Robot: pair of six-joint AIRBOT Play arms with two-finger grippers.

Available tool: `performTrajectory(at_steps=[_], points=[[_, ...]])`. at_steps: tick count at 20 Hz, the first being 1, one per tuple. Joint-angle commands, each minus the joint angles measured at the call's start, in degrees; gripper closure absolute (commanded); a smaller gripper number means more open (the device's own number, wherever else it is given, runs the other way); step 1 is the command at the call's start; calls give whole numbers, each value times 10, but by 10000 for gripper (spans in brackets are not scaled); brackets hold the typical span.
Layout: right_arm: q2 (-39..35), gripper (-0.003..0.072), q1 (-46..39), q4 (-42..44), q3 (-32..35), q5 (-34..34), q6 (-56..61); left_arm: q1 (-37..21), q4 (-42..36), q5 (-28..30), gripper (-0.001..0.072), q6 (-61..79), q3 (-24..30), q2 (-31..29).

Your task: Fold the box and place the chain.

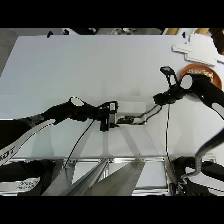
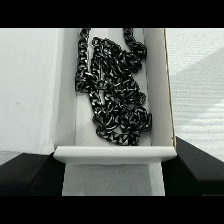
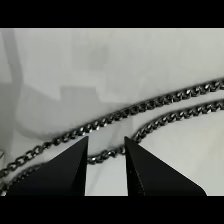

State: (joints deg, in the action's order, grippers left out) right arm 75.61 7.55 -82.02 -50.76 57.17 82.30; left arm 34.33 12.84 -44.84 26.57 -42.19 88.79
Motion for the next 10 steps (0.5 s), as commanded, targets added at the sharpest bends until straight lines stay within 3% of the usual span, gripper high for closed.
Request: performTrajectory(at_steps=[1,10], points=[[14,426,-1,-7,10,-9,4,0,0,0,626,0,0,0],[37,412,-1,-7,11,-36,4,0,0,0,626,0,0,0]])
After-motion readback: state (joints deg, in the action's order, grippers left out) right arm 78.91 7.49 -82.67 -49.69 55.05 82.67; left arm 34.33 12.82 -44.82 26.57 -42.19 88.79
